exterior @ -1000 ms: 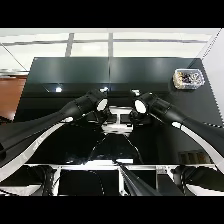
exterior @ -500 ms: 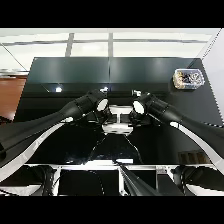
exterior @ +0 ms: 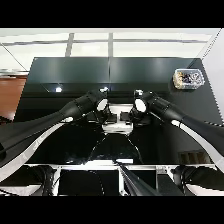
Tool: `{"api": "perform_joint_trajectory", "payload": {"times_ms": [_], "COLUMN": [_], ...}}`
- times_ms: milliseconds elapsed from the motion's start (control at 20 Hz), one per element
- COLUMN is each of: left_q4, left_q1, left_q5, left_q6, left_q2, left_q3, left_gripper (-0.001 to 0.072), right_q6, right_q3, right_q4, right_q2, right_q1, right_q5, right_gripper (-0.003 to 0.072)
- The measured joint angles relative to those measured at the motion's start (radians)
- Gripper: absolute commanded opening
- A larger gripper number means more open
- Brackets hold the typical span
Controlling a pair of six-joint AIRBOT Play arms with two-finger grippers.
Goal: Fold the box and place the chain.
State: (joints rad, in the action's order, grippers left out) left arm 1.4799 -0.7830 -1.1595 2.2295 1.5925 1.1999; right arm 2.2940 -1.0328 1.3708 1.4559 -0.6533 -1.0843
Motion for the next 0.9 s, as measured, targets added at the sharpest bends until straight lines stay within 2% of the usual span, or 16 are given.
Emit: {"api": "perform_joint_trajectory", "payload": {"times_ms": [250,450,550,650,700,750,900], "left_q4": [0.0,0.0,0.0,0.0,0.0,0.0,0.0], "left_q1": [0.0,0.0,0.0,0.0,0.0,0.0,0.0], "left_q5": [-0.002,-0.002,-0.002,-0.002,-0.002,-0.002,-0.002], "left_q6": [-0.005,-0.004,-0.004,-0.004,-0.004,-0.004,-0.003], "left_q2": [0.0,0.0,0.0,0.0,0.0,0.0,0.0], "left_q3": [0.0,0.0,0.0,0.0,0.0,0.0,0.0], "left_gripper": [0.0027,0.0027,0.0027,0.0027,0.0027,0.0027,0.0027], "right_q6": [-0.088,-0.251,-0.318,-0.359,-0.372,-0.38,-0.401], "right_q3": [-0.019,-0.073,-0.085,-0.089,-0.085,-0.077,-0.063], "right_q4": [-0.003,0.009,0.099,0.253,0.325,0.376,0.403], "right_q2": [-0.05,-0.185,-0.262,-0.307,-0.317,-0.32,-0.268], "right_q1": [0.031,0.135,0.211,0.299,0.349,0.404,0.591], "right_q5": [-0.032,-0.122,-0.138,-0.133,-0.108,-0.075,0.071], "right_gripper": [0.0389,0.0388,0.0388,0.039,0.049,0.0718,0.0718]}}
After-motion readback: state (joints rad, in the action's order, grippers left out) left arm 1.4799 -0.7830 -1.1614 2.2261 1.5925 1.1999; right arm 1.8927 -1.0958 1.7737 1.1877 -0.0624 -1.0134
